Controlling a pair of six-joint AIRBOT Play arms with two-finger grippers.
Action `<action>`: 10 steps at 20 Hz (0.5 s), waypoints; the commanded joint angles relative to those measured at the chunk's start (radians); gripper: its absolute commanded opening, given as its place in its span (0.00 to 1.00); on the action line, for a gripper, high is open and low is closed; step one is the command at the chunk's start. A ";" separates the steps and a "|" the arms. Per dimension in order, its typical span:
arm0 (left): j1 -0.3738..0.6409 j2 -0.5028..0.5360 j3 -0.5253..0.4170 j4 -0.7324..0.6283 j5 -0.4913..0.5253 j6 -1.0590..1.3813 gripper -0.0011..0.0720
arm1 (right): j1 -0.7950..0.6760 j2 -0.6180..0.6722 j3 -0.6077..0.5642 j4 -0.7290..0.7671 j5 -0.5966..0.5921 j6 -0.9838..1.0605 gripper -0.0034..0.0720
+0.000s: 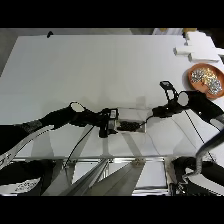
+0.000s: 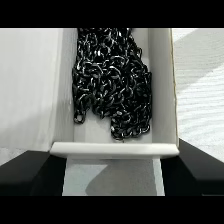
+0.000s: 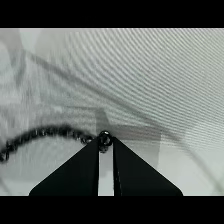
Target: Fold the box and place the chain.
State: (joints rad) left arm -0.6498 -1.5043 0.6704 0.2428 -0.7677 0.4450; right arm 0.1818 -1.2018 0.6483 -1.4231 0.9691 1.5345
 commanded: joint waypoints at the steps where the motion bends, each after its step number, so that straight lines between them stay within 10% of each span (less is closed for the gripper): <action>1: 0.000 0.000 0.000 0.000 0.000 0.000 0.11 | 0.000 0.091 0.002 0.001 -0.007 0.001 0.06; 10: 0.000 0.000 0.000 0.000 0.000 0.000 0.11 | 0.000 0.556 0.002 0.237 0.119 -0.157 0.06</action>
